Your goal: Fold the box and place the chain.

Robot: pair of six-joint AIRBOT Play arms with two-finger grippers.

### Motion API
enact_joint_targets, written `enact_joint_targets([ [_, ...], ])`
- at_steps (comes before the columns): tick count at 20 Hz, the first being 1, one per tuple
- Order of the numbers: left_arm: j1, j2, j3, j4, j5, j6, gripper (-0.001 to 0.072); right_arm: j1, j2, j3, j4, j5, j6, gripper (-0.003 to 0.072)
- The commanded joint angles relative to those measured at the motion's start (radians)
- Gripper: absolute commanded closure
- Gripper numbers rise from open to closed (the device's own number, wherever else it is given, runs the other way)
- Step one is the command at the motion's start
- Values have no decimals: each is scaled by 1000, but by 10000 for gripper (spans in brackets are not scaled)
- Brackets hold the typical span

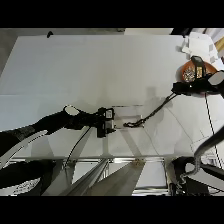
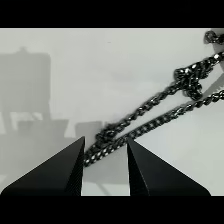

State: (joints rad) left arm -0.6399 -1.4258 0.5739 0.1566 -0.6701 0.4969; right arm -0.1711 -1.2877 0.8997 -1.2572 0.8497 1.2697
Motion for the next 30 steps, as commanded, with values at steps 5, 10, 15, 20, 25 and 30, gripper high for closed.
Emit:
enact_joint_targets([
  [5, 0, 0, 1, 0, 0, 0, 397, 76, -146, 32, -53, 5, 18, 389],
  [10, 0, 0, 1, 0, 0, 0, 397, 79, -153, 32, -85, 52, 64, 391],
  [15, 0, 0, 1, 0, 0, 0, 397, 79, -154, 32, -120, 54, 93, 393],
  [20, 0, 0, 1, 0, 0, 0, 397, 79, -171, 32, -119, 53, 92, 541],
  [25, 0, 0, 1, 0, 0, 0, 397, 79, -147, 32, -90, 80, 90, 672],
  [30, 0, 0, 1, 0, 0, 0, 397, 79, 28, 32, 32, 166, 29, 673],
])
